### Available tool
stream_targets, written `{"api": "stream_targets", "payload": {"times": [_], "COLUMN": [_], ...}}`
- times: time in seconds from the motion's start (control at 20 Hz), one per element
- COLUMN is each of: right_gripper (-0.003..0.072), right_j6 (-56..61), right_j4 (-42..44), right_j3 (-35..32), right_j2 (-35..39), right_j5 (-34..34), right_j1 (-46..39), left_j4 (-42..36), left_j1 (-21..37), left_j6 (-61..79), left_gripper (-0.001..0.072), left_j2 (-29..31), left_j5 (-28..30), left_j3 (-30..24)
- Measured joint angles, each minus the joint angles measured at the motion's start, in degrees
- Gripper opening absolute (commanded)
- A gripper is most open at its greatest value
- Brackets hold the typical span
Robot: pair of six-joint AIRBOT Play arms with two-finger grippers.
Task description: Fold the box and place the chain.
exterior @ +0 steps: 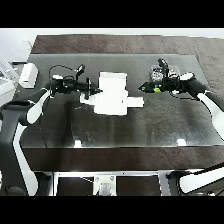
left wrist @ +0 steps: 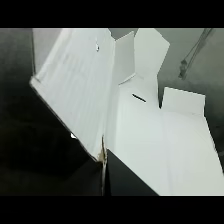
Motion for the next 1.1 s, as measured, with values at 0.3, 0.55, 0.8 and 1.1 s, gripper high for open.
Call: {"api": "stream_targets", "payload": {"times": [0.3, 0.55, 0.8, 1.1], "right_gripper": [0.02, 0.02, 0.02, 0.02], "right_j6": [0.0, 0.0, -0.02, -0.31], "right_j4": [0.02, 0.02, 0.02, -0.04], "right_j3": [-0.09, -0.15, -0.46, -0.5], "right_j2": [0.0, -0.37, -0.57, -0.57], "right_j5": [0.0, -0.09, -0.24, -0.24], "right_j1": [0.0, 0.0, 0.35, 0.52], "left_j4": [-0.35, -1.66, -1.33, 1.18], "left_j1": [-0.02, -0.02, 0.0, 0.0], "left_j6": [4.55, 10.08, 12.2, 12.85], "left_gripper": [0.0013, 0.0013, 0.0015, 0.0016], "left_j2": [1.46, 4.28, 4.72, 4.7], "left_j5": [2.73, 6.75, 7.65, 7.91], "left_j3": [-2.8, -7.76, -8.96, -9.22]}}
